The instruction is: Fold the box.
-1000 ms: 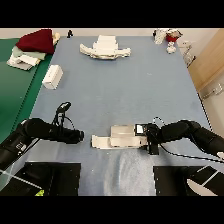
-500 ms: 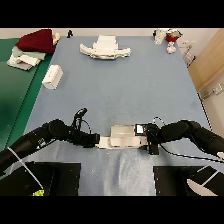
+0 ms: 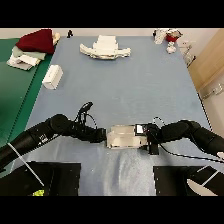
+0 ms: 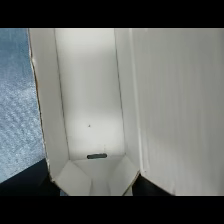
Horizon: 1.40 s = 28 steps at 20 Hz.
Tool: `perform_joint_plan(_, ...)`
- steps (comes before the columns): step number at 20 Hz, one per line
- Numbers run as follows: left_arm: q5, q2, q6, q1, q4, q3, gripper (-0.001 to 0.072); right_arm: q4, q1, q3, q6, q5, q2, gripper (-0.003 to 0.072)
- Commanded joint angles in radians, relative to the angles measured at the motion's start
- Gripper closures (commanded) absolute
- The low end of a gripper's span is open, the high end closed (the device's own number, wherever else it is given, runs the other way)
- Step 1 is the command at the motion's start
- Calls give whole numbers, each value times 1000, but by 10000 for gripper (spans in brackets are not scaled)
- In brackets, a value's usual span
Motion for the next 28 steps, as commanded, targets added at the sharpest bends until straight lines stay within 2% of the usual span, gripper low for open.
perform_joint_plan(1, -15, -1, 1, -2, -43, 18, 292, 0, 0, 1, 0, 0, -1, 155)
perform_joint_plan(2, -15, -1, 2, -2, -55, 18, 235, 0, 0, 1, 0, 0, -1, 156)
perform_joint_plan(9, 5, -21, 2, -9, -69, 16, 248, 0, 0, 1, 0, 0, -1, 155)
perform_joint_plan(12, 32, -53, -50, -76, -50, 34, 248, 0, 0, 1, 0, 0, -1, 156)
perform_joint_plan(17, 48, -121, -362, -199, 193, 136, 251, 0, 0, 1, 0, 0, -1, 156)
perform_joint_plan(18, 48, -134, -415, -226, 240, 160, 309, 0, 0, 1, 0, 0, -1, 156)
perform_joint_plan(21, 29, -180, -651, -298, 404, 222, 309, 0, 0, 1, 0, 0, -1, 156)
perform_joint_plan(28, -167, -311, -989, -414, 734, 386, 309, 0, 0, 1, 0, 0, -1, 156)
